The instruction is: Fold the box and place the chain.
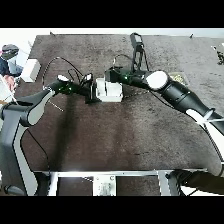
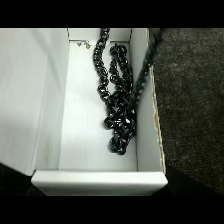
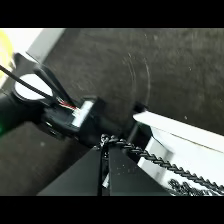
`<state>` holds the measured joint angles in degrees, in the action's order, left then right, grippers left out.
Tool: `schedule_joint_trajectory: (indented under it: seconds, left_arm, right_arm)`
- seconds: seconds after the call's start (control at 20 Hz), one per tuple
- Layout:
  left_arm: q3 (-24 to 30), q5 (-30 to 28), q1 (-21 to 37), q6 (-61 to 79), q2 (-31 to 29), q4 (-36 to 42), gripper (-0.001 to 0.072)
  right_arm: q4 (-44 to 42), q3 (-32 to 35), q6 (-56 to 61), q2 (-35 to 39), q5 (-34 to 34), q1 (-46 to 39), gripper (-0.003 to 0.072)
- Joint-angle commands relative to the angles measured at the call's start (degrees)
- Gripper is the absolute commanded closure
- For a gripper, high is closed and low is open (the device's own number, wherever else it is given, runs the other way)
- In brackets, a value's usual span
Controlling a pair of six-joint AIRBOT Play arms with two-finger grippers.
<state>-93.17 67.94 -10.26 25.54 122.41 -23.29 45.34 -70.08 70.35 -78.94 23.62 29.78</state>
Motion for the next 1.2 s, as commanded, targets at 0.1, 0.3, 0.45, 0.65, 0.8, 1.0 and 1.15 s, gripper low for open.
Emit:
schedule_joint_trajectory:
  seconds: [0.1,0.3,0.45,0.65,0.8,1.0,1.15]
  left_arm:
    - [0.0,0.0,0.0,0.0,0.0,0.0,0.024]
    - [0.0,0.0,0.0,0.0,0.0,0.0,0.024]
    - [0.0,0.0,0.0,0.0,0.0,0.0,0.024]
    - [0.0,0.0,0.0,0.0,0.0,0.0,0.024]
    - [0.0,0.0,0.0,0.0,0.0,0.0,0.024]
    - [0.0,0.0,0.0,0.0,0.0,0.0,0.024]
    - [0.0,0.0,0.0,0.0,0.0,0.0,0.024]
  right_arm:
    - [3.0,0.7,0.4,-2.7,3.0,-3.4,0.041]
    - [5.9,2.6,0.4,-2.3,9.2,-13.1,0.041]
    - [5.9,8.1,3.5,-1.8,8.9,-23.5,0.041]
    - [5.9,14.2,9.6,-3.0,3.5,-34.6,0.041]
    - [4.0,14.0,10.1,-6.4,-0.3,-36.3,0.041]
    - [0.4,9.4,10.1,-12.6,-1.5,-36.1,0.041]
    - [0.2,6.6,10.1,-15.9,-1.9,-36.1,0.041]
